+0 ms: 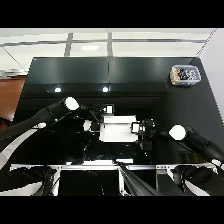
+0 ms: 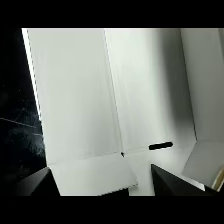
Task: Fold the box and place the chain.
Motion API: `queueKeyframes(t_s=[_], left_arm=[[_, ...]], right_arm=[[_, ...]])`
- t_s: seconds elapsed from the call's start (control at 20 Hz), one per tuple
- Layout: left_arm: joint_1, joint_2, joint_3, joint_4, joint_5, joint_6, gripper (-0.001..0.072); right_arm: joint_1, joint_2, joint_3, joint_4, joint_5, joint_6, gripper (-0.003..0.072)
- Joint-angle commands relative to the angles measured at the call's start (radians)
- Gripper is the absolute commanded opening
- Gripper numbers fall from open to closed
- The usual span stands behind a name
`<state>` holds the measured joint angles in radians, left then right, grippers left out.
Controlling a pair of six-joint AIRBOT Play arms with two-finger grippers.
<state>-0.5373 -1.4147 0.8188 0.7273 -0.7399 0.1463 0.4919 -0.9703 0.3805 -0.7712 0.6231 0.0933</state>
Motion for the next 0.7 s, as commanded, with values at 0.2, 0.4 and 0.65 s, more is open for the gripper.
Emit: queueKeyframes(t_s=[0.2,0.4,0.65], left_arm=[[-0.001,-0.001,0.0,-0.002,-0.001,0.0,0.0026],[-0.001,-0.001,0.0,-0.002,-0.001,0.0,0.0026],[-0.001,-0.001,0.0,-0.003,-0.001,0.0,0.0026]], right_arm=[[0.007,-0.004,0.06,0.035,-0.011,-0.005,0.0686],[0.006,-0.005,0.103,0.041,-0.026,-0.023,0.0686],[-0.063,-0.005,0.105,0.035,-0.029,-0.042,0.0686]])
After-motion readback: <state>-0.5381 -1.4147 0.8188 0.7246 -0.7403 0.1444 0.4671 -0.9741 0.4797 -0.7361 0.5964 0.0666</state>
